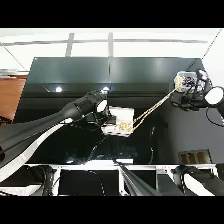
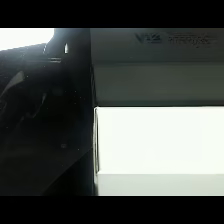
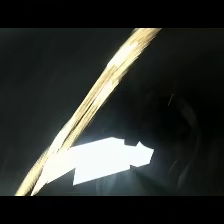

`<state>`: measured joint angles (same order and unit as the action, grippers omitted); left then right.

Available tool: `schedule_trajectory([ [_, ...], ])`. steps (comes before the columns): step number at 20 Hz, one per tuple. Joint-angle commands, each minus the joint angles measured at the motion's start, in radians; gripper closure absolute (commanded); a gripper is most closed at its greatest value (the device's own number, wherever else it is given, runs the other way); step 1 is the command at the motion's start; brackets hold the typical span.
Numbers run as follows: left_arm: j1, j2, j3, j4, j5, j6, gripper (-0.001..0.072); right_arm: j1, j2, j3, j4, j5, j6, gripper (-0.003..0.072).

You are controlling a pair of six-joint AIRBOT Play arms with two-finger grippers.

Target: Fold the box and place the chain.

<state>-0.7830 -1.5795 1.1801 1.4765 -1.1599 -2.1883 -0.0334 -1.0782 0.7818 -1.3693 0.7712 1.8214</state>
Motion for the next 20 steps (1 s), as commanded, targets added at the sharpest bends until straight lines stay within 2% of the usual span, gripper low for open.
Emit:
schedule_trajectory([
  [1, 0.000, 0.000, 0.000, 0.000, 0.000, 0.000, 0.0681, -0.014, -0.092, -0.031, -0.106, -0.351, 0.219, -0.0034],
  [6, 0.000, 0.000, 0.000, 0.000, 0.000, 0.000, 0.0680, -0.047, -0.325, 0.137, -0.055, -0.267, 0.244, -0.0034],
  [12, 0.000, 0.000, 0.000, 0.000, -0.001, 0.000, 0.0681, -0.050, -0.465, 0.250, -0.010, -0.265, 0.260, -0.0034],
  [13, 0.000, 0.000, 0.000, 0.000, -0.001, 0.001, 0.0680, -0.053, -0.471, 0.254, -0.012, -0.266, 0.277, 0.0084],
  [15, 0.000, 0.000, 0.000, 0.000, -0.001, 0.000, 0.0680, -0.068, -0.471, 0.261, -0.011, -0.249, 0.296, 0.0379],
  [16, 0.000, 0.000, 0.000, 0.000, -0.001, 0.000, 0.0681, -0.075, -0.471, 0.270, -0.015, -0.219, 0.295, 0.0483],
  [17, 0.000, 0.000, 0.000, 0.000, -0.001, 0.001, 0.0680, -0.085, -0.470, 0.283, -0.015, -0.180, 0.295, 0.0624],
  [18, 0.000, 0.000, 0.000, 0.000, -0.001, 0.000, 0.0681, -0.094, -0.468, 0.299, -0.015, -0.135, 0.292, 0.0671],
  [20, 0.000, 0.000, 0.000, 0.000, -0.001, 0.000, 0.0680, -0.104, -0.449, 0.335, -0.015, -0.051, 0.211, 0.0672],
])
